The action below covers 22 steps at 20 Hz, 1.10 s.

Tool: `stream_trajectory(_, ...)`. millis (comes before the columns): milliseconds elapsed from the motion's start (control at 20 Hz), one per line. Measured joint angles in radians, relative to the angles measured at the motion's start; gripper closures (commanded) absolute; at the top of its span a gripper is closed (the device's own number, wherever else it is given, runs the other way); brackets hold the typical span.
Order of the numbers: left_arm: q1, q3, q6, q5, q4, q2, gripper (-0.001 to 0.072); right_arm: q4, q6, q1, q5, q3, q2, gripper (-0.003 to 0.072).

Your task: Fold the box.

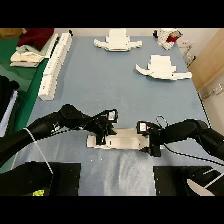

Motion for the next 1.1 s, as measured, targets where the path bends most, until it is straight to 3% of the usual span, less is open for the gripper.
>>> stream_trajectory(1100,0.0,0.0,0.0,0.0,0.0,0.0,0.0695,0.007,-0.021,0.006,0.07,-0.011,-0.103,-0.0034)
